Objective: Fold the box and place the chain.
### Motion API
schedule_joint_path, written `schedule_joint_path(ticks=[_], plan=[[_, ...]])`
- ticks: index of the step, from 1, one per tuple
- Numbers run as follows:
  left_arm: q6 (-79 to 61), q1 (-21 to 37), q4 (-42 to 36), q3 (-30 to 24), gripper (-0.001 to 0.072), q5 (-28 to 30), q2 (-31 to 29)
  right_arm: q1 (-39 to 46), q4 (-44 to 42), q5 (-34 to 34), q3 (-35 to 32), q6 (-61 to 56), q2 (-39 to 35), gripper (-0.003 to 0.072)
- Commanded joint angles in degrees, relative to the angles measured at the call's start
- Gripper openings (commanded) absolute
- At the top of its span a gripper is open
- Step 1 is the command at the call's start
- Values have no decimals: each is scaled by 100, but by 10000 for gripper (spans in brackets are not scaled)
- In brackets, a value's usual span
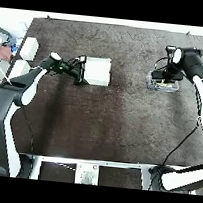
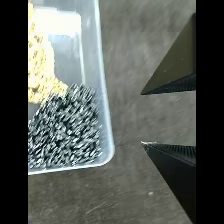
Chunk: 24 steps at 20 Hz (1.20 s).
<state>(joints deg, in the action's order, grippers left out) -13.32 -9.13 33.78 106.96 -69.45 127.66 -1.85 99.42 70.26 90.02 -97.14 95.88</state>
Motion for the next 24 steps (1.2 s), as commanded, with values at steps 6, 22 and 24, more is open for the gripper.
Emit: schedule_joint_path(ticks=[6, 22, 24], plan=[[0, 7, 2, 4, 73, -9, -4, 216, -367, -1351, -533, 164, 317, 339], [0, 7, 2, 7, 73, -2, -4, 363, -1123, -1388, -533, 614, 691, 218], [0, 7, 2, 7, 73, -2, -4, 358, -1117, -1464, -533, 629, 691, 12]])
